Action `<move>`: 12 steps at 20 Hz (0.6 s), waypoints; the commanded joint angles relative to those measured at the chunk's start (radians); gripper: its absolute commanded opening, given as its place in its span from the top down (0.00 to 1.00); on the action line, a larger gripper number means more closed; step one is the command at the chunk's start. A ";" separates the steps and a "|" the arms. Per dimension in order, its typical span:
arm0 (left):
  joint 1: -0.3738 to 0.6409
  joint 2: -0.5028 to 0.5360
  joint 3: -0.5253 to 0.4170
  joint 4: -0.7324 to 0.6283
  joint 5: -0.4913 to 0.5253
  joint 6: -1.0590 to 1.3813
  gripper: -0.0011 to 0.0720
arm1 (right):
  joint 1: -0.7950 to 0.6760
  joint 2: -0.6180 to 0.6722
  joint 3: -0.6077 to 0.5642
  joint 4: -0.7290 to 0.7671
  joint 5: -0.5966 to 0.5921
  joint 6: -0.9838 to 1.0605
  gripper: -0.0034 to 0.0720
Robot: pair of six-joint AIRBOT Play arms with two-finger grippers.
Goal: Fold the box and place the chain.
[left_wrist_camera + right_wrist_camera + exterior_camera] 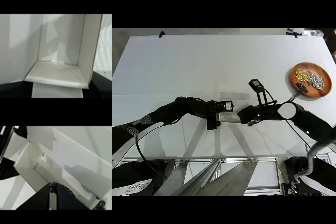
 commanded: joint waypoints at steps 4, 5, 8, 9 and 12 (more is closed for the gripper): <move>0.000 0.001 0.000 0.000 0.000 0.000 0.44 | 0.075 -0.045 0.002 0.034 -0.104 0.021 0.93; 0.000 0.001 0.000 0.000 0.000 0.000 0.44 | 0.082 -0.045 0.002 0.034 -0.111 0.021 0.93; 0.000 0.001 0.000 0.000 0.000 0.000 0.44 | 0.105 -0.045 0.002 0.046 -0.142 0.021 0.93; 0.000 0.001 0.000 0.000 0.000 0.000 0.44 | 0.115 -0.045 0.002 0.053 -0.162 0.021 0.93; 0.000 0.001 0.000 0.000 0.000 0.000 0.44 | 0.142 -0.053 0.011 0.056 -0.183 0.023 0.93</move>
